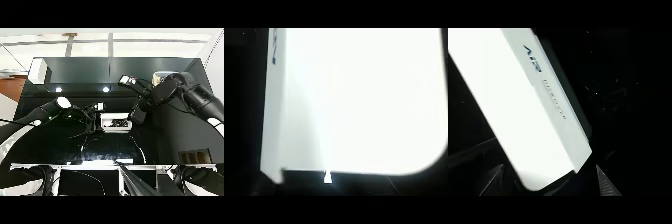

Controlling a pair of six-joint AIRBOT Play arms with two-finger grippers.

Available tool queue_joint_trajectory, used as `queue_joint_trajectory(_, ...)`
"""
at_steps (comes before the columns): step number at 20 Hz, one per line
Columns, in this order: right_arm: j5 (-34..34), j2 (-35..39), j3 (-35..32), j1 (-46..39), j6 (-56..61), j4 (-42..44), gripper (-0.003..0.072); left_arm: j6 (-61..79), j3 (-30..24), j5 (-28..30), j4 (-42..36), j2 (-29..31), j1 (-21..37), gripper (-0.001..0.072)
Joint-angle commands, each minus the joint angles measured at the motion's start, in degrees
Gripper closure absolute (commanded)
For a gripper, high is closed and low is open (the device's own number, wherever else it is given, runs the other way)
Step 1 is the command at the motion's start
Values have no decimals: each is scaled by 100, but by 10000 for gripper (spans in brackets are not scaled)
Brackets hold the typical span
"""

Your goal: Fold the box and place the chain.

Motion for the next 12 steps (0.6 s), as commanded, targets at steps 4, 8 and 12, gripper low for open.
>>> queue_joint_trajectory(4,98,-48,232,-11,-103,28,-13,0,-2,0,0,-2,4,268)
queue_joint_trajectory(8,199,-546,232,-9,-155,35,-13,0,-2,0,0,-2,4,268)
queue_joint_trajectory(12,-181,-682,232,-7,-442,37,-14,0,-2,0,0,-2,4,268)
